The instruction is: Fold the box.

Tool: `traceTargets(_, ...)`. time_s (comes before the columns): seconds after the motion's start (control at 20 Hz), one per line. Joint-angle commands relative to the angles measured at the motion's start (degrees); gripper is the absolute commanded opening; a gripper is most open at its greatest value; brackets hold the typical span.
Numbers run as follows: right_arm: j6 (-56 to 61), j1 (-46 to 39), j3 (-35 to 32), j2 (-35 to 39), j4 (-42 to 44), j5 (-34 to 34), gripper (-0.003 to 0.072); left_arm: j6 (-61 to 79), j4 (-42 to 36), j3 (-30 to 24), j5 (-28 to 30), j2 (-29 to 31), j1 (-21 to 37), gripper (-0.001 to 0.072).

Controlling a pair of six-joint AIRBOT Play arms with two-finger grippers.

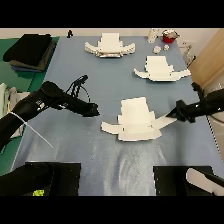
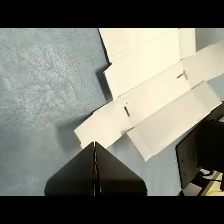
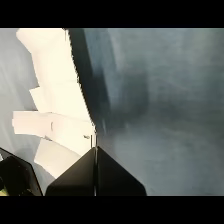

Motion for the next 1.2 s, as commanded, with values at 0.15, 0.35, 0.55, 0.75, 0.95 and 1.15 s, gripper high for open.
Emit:
traceTargets(0.15,5.66,6.25,-15.85,13.9,-2.27,7.69,0.0194,0.48,1.03,-0.02,-4.59,-0.02,0.04,0.0014)
traceTargets(0.35,5.86,6.25,-15.8,11.72,-2.32,5.57,0.0252,0.48,1.01,-0.02,-5.14,-0.02,0.04,0.0014)
traceTargets(0.55,3.91,6.27,-15.8,6.25,-1.95,2.91,0.0251,0.46,0.98,-0.02,-5.11,-0.02,0.04,0.0014)
traceTargets(0.75,-1.44,6.27,-15.8,3.56,0.22,3.13,0.0175,0.46,0.72,-0.02,-5.09,-0.02,0.04,0.0014)
traceTargets(0.95,-8.09,10.1,-15.56,3.61,3.21,5.55,0.0003,0.46,-1.18,-0.02,-4.87,-0.02,0.04,0.0014)
traceTargets(1.15,-13.14,20.83,-15.58,5.46,6.75,12.92,0.0003,-0.39,-1.4,0.22,-4.52,0.0,0.48,0.0015)
